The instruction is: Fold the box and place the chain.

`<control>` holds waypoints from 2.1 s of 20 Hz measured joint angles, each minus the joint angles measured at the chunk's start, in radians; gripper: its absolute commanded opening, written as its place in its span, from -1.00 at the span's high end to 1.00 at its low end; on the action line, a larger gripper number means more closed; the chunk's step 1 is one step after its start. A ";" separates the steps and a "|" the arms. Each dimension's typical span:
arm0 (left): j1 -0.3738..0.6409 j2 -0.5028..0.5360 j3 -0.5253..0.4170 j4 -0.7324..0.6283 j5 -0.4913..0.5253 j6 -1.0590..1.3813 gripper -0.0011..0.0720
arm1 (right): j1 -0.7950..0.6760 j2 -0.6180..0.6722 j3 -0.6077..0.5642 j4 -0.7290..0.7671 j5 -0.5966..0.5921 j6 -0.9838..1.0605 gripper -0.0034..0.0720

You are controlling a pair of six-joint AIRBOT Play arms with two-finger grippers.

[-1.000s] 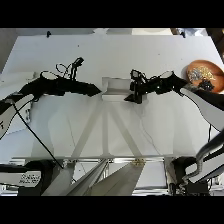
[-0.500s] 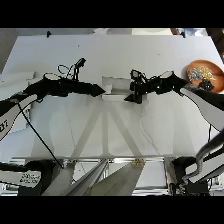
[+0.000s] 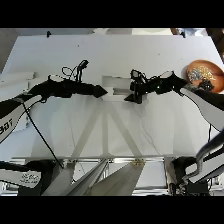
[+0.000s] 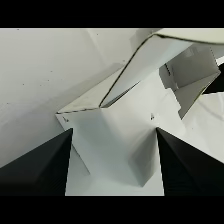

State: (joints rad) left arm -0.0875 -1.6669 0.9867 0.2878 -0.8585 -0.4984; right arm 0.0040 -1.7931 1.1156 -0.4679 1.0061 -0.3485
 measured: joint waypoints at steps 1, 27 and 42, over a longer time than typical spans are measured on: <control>-0.004 -0.001 0.000 -0.001 0.008 -0.002 -0.65 | 0.000 0.000 0.000 0.000 0.000 0.000 -0.24; -0.087 0.059 0.014 0.320 0.200 -0.366 -0.58 | 0.001 0.000 0.000 -0.002 0.001 0.000 -0.24; -0.184 0.035 0.192 0.832 0.088 -0.893 -0.58 | 0.001 0.000 0.000 0.001 -0.001 0.000 -0.24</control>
State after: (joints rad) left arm -0.2714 -1.6314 1.1786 1.1194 -0.7704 -1.3918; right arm 0.0048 -1.7931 1.1156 -0.4667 1.0050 -0.3485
